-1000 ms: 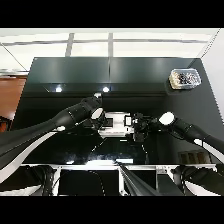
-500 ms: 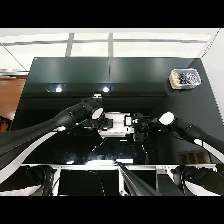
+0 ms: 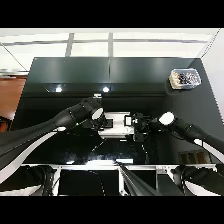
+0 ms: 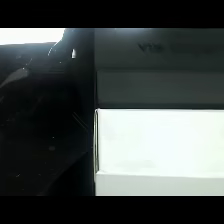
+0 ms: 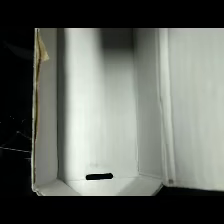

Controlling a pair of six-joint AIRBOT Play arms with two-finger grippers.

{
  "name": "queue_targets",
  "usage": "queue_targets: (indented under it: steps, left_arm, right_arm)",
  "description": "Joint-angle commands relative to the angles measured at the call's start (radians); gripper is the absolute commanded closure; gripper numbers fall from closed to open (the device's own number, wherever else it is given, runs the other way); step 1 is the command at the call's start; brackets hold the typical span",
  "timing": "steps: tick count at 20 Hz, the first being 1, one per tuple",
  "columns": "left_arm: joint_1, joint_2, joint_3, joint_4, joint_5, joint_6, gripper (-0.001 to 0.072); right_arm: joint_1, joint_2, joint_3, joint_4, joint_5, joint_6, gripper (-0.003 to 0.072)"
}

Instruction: Fold the box and place the chain.

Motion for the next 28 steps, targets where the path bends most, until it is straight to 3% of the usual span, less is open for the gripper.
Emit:
queue_targets:
  steps: [1,8,10,11,13,15,16,22,28]
  left_arm:
    - [0.0,0.0,0.001,-0.001,0.0,0.006,0.0686]
    - [0.0,0.0,0.001,0.006,-0.008,0.011,0.0685]
    - [0.0,0.0,0.001,0.005,-0.008,0.028,0.0685]
    - [0.0,0.0,0.001,0.003,-0.008,0.029,0.0685]
    - [0.0,0.0,0.001,0.002,-0.008,0.029,0.0685]
    - [0.0,0.0,0.001,0.002,-0.008,0.029,0.0685]
    - [0.0,0.0,0.001,0.002,-0.008,0.029,0.0684]
    - [0.0,0.0,0.001,-0.002,0.011,0.029,0.0684]
    - [0.0,0.0,0.001,-0.025,0.011,0.029,0.0684]
  right_arm:
    - [0.0,0.011,0.0,-0.005,-0.008,0.055,-0.0011]
    - [-0.002,0.121,0.0,-0.164,0.031,0.081,0.0005]
    - [-0.001,0.122,0.0,-0.165,0.04,0.069,0.0104]
    - [-0.001,0.122,0.0,-0.164,0.04,0.069,0.0211]
    - [-0.001,0.121,0.0,-0.156,0.045,0.071,0.0213]
    - [-0.001,0.121,-0.001,-0.129,0.051,0.085,0.0428]
    - [-0.001,0.121,-0.001,-0.111,0.057,0.097,0.0499]
    - [0.062,0.066,-0.002,0.105,-0.002,0.141,0.0499]
    - [0.076,0.052,-0.002,0.102,-0.053,0.142,0.0501]
